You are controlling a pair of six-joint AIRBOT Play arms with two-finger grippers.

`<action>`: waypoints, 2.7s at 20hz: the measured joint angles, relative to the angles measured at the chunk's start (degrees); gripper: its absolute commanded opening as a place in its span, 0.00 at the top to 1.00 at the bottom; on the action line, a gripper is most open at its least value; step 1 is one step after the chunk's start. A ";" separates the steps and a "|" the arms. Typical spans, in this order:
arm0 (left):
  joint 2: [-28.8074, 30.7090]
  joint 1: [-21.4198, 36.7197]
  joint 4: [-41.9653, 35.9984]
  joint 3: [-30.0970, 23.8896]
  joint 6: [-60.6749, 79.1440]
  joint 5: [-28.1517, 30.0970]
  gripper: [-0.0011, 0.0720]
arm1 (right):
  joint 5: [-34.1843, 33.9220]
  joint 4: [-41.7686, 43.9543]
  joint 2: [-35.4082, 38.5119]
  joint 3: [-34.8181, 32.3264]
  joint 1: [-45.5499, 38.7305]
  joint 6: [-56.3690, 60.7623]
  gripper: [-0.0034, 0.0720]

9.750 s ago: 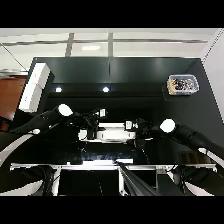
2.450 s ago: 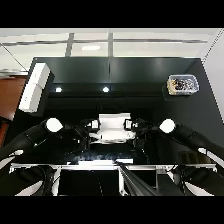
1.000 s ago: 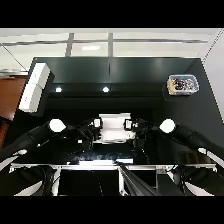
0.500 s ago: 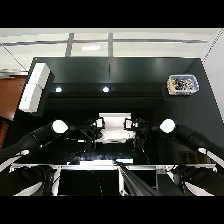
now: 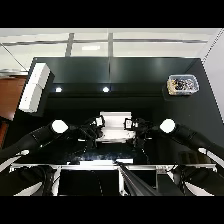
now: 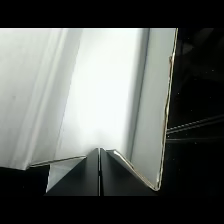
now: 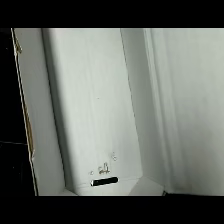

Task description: Fold the box and place the chain.

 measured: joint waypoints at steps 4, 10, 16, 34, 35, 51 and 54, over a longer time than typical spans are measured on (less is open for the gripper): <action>-0.24 0.02 -1.09 0.00 1.57 -0.39 0.94 | -0.02 -0.02 0.02 0.00 0.00 -0.04 0.24; -0.44 0.02 -1.66 0.00 3.76 -0.96 0.93 | -0.09 -0.04 0.02 0.00 0.00 -0.04 0.24; -0.46 0.00 -1.49 0.00 4.46 -0.83 0.70 | -0.13 0.00 0.02 0.00 0.00 0.02 0.24; 11.76 11.37 9.38 0.22 -8.52 -7.10 0.94 | -0.17 0.02 0.00 0.00 0.00 -0.02 0.24; 13.31 13.70 10.45 0.22 -10.43 -8.92 0.94 | -0.17 0.02 0.00 0.00 0.00 -0.02 0.24; 8.09 45.97 15.47 -3.19 -60.41 -22.36 0.94 | -0.15 0.02 0.00 0.00 0.00 0.00 0.24; 2.32 43.76 12.24 -3.45 -59.43 -22.36 0.95 | -0.15 0.02 0.00 0.00 0.00 0.00 0.24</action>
